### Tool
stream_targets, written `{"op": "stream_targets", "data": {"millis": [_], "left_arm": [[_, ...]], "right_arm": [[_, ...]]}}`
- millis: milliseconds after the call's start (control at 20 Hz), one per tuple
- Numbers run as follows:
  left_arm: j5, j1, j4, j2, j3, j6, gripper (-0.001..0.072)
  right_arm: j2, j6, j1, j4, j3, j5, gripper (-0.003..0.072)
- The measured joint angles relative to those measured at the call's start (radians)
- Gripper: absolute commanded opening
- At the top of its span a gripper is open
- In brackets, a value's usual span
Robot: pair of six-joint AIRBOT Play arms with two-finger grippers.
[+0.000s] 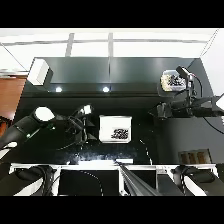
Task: Fold the box and place the chain.
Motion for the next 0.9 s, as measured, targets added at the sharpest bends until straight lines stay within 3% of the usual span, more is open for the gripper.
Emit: {"op": "stream_targets", "data": {"millis": [300,900], "left_arm": [[0.073,-0.02,-0.091,-0.117,-0.007,0.3,0.0714],[0.076,-0.027,-0.142,-0.159,-0.008,0.383,0.0711]], "right_arm": [[0.0,0.0,0.0,0.001,0.0,-0.017,0.0348],[0.0,0.0,0.0,0.001,0.0,-0.032,0.0348]]}}
